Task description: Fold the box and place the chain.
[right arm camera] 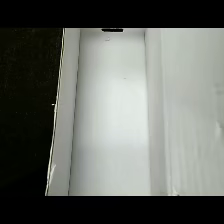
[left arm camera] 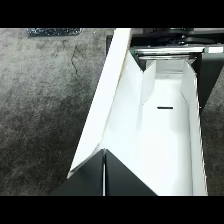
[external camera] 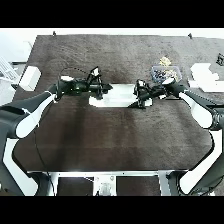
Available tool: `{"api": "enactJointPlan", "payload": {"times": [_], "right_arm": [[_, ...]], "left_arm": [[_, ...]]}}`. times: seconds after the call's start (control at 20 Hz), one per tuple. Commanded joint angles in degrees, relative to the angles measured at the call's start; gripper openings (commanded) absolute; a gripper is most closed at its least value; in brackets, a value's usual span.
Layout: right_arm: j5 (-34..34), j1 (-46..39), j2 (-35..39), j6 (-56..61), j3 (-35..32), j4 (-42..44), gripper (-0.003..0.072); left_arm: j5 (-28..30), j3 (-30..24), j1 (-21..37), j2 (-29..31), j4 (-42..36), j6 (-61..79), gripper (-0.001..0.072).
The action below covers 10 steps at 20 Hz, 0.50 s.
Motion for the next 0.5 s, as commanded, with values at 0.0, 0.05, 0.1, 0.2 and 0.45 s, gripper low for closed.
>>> {"api": "enactJointPlan", "payload": {"times": [0.0, 0.05, 0.1, 0.2, 0.45], "right_arm": [[0.0, 0.0, 0.0, 0.0, 0.0, 0.0, 0.0592], [0.0, 0.0, 0.0, 0.0, 0.0, 0.0, 0.0591], [0.0, 0.0, 0.0, 0.0, 0.0, 0.0, 0.0591], [0.0, 0.0, 0.0, 0.0, 0.0, 0.0, 0.0592], [0.0, 0.0, 0.0, 0.0, 0.0, 0.0, 0.0592]], "left_arm": [[1.1, 0.0, 0.0, -0.5, 0.0, -0.2, 0.0019], [1.4, 0.0, 0.0, -0.5, 0.0, -0.5, 0.0019], [2.0, 0.0, 0.0, -0.5, 0.0, -1.1, 0.0019], [2.8, 0.0, 0.0, -0.6, 0.0, -1.4, 0.0019], [3.3, 0.0, 0.0, -0.6, 0.4, -4.0, 0.0019]]}}
